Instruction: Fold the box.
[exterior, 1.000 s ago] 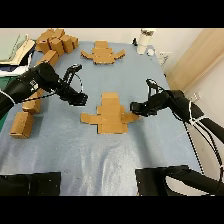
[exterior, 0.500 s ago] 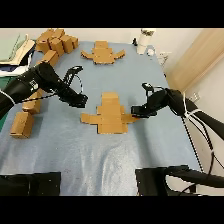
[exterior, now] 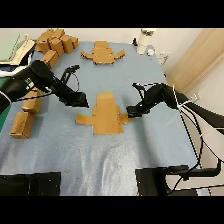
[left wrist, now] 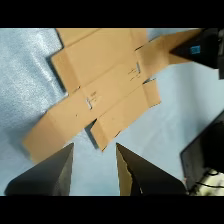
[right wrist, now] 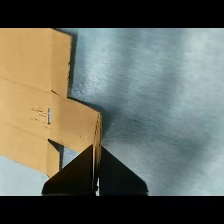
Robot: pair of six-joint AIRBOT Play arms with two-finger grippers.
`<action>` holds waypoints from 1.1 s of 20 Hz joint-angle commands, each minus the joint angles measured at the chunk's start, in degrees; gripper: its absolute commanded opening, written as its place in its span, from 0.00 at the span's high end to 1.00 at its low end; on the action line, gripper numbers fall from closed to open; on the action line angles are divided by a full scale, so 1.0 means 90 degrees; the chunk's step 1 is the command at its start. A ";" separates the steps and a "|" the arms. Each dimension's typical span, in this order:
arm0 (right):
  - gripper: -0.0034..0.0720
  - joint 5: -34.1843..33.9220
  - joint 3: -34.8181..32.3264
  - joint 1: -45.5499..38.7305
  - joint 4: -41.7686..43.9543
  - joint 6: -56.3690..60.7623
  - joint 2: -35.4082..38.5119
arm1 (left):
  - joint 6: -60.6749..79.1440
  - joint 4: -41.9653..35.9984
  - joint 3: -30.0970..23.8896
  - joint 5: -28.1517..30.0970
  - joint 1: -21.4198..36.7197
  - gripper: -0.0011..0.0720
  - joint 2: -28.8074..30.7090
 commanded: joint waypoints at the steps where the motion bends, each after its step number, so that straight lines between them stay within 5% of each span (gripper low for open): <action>1: 0.95 -0.0223 -0.0036 0.0032 0.0510 -0.0792 -0.0015 | 0.0359 -0.1110 -0.0015 -0.0486 0.0631 0.43 -0.0053; 5: 0.95 0.0121 -0.0661 0.0083 0.1219 -0.1564 0.0466 | 0.0746 -0.1562 -0.0369 -0.0882 0.1336 0.43 -0.0078; 11: 0.95 0.0865 -0.1469 0.0083 0.1464 -0.2161 0.1562 | 0.1367 -0.1552 -0.1209 -0.0369 0.1481 0.43 -0.0294; 22: 0.96 0.0869 -0.1557 0.0512 0.1532 -0.2135 0.1734 | 0.2941 -0.3444 -0.0629 0.0432 0.0685 0.43 -0.2040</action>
